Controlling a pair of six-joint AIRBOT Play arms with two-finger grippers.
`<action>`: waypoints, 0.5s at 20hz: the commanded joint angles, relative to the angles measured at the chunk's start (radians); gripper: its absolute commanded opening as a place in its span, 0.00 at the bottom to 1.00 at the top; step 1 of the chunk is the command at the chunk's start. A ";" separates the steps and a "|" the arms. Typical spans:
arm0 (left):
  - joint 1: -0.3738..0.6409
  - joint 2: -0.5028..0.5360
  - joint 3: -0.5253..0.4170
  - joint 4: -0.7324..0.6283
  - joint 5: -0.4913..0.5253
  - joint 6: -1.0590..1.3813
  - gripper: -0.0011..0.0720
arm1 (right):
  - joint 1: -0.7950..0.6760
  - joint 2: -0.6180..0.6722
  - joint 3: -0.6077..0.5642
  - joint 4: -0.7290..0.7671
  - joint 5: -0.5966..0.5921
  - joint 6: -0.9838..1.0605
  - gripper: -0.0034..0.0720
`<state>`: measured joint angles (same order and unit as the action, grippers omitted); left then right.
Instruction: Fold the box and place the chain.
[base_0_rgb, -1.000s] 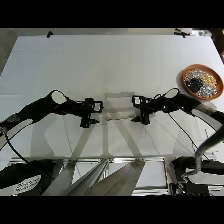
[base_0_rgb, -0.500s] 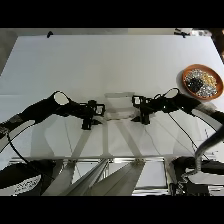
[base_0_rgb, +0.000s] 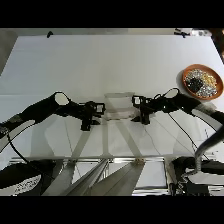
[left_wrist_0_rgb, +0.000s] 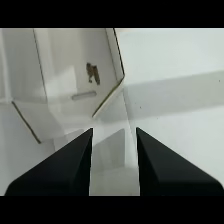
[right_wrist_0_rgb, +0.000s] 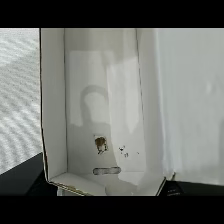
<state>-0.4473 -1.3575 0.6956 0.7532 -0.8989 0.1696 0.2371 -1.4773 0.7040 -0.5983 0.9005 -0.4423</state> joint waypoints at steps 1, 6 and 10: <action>0.013 0.001 0.000 0.042 0.026 -0.105 0.42 | 0.000 0.000 0.000 0.000 0.000 0.000 0.71; 0.011 0.000 0.000 -0.075 0.103 -0.058 0.56 | 0.000 0.000 0.000 0.000 0.000 0.000 0.71; 0.008 -0.010 0.000 -0.094 0.103 -0.009 0.55 | 0.000 0.000 0.000 0.000 0.000 0.000 0.71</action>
<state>-0.4381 -1.3609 0.6956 0.6857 -0.8108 0.1326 0.2371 -1.4773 0.7040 -0.5983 0.9001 -0.4423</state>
